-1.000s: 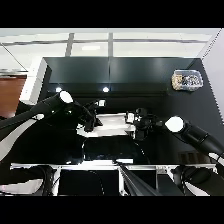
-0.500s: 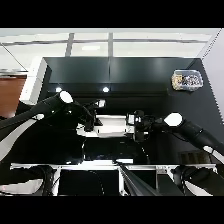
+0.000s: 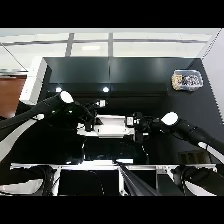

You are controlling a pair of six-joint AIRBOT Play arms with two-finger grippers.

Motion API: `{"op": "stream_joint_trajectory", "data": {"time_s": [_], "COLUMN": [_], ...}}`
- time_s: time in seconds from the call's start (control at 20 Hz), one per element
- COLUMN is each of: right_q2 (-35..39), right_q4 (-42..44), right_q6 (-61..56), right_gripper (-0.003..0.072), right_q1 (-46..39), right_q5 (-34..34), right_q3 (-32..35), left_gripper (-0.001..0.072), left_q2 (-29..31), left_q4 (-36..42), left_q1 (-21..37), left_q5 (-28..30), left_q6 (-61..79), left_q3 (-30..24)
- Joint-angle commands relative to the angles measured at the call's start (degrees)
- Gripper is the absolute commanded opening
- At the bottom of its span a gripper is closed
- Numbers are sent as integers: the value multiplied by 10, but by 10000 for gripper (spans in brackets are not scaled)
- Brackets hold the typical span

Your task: Fold the box and place the chain.

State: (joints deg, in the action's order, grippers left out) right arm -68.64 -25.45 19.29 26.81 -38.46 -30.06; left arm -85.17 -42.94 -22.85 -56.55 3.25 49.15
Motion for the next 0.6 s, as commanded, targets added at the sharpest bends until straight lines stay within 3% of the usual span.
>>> {"op": "stream_joint_trajectory", "data": {"time_s": [0.0, 0.55], "right_q2": [-14, -24], "right_q4": [-1, 1], "right_q6": [2, -2], "right_gripper": [708, 708], "right_q1": [0, 3], "right_q5": [3, 17], "right_q3": [0, -3], "left_gripper": [28, 28], "left_q2": [0, 0], "left_q4": [0, 2], "left_q1": [0, 0], "left_q5": [-7, -7], "left_q6": [0, 0], "left_q3": [0, 0]}}
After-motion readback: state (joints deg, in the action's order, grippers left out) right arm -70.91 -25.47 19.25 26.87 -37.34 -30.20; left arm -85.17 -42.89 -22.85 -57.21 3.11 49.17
